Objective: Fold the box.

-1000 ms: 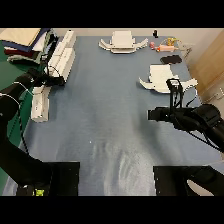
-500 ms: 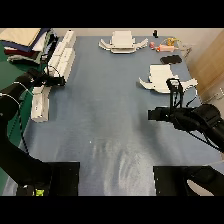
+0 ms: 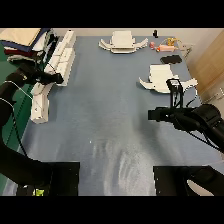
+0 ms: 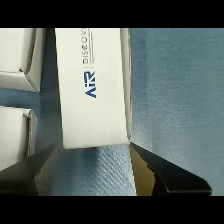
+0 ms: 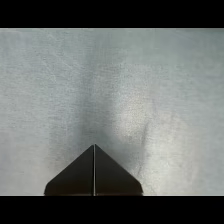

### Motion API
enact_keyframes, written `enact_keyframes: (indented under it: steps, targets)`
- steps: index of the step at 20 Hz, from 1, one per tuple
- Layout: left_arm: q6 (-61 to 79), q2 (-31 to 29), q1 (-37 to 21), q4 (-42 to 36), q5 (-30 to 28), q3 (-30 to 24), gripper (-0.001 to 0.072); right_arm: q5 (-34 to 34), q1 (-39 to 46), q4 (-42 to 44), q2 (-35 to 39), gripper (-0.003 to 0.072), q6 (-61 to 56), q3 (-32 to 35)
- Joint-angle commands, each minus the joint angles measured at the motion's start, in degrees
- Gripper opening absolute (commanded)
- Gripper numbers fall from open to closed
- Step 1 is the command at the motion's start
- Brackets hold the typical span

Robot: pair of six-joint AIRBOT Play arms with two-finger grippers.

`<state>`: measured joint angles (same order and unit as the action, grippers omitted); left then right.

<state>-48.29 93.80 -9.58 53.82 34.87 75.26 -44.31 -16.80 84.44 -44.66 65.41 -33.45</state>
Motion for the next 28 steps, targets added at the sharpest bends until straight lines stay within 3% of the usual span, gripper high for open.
enact_keyframes:
  steps: [1, 4, 5, 6, 7, 12, 15, 17, 22, 25, 28]
  targets:
    - [-2.8, -5.6, -1.1, 4.2, 5.7, 0.1, 0.0698, -2.2, -0.1, 0.5, 0.0, 0.0004, 0.0, 0.0]
    - [-5.8, -10.4, -1.1, 4.9, 12.6, 0.2, 0.0697, -4.2, -0.1, 1.6, 0.0, 0.0004, 0.0, 0.0]
    - [-5.8, -12.0, -0.7, 4.2, 15.1, 0.2, 0.066, -4.2, -0.1, 2.1, 0.0, 0.0004, 0.0, 0.0]
    - [-5.8, -13.5, -0.3, 2.7, 18.4, 0.6, 0.0357, -4.2, -0.1, 2.7, 0.0, 0.0004, 0.0, -0.1]
    - [-5.7, -14.8, 0.1, 1.2, 22.2, 1.2, 0.0008, -4.2, -0.1, 3.3, -0.3, 0.0004, 0.0, -0.5]
    - [-8.2, -21.7, 7.0, 0.3, 31.2, 1.3, 0.001, -6.9, -0.1, 4.5, -6.1, 0.0004, 1.9, -8.8]
    - [-13.7, -25.4, 14.6, 0.6, 33.2, -2.9, 0.001, -11.0, -0.2, 10.9, -12.3, 0.0004, 8.1, -16.7]
    - [-17.9, -28.0, 20.4, 0.6, 32.7, -8.5, 0.001, -11.9, -1.4, 16.5, -15.9, 0.0004, 12.9, -20.9]
    - [-26.4, -31.0, 33.7, 0.7, 26.2, -21.4, 0.001, -11.8, -7.3, 17.4, -20.8, 0.0003, 13.6, -24.3]
    - [-26.8, -31.0, 37.3, 0.7, 22.6, -23.8, 0.0014, -12.2, -9.6, 17.4, -21.3, 0.0004, 13.6, -24.3]
    - [-26.7, -31.0, 37.4, 0.4, 23.3, -23.8, 0.0015, -13.7, -10.0, 17.3, -21.3, 0.0004, 13.6, -24.3]
